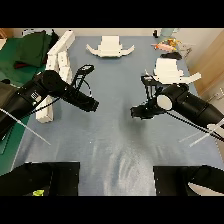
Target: Fold the box.
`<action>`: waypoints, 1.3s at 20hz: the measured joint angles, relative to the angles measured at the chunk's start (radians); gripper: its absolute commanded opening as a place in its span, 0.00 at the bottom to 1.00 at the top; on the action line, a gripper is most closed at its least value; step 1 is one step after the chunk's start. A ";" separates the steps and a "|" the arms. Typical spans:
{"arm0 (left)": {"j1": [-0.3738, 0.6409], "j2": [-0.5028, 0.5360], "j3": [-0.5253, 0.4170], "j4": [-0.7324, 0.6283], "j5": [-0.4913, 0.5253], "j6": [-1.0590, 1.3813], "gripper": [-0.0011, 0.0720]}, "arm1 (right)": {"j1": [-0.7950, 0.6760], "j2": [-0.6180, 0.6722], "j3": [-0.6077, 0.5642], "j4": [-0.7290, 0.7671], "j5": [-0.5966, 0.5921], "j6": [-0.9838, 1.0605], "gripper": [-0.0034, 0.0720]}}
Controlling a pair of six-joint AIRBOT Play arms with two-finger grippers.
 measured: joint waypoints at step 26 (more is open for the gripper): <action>0.000 -0.007 0.000 -0.018 0.266 -0.021 0.04 | -1.244 -0.886 1.006 0.653 0.037 -0.630 0.58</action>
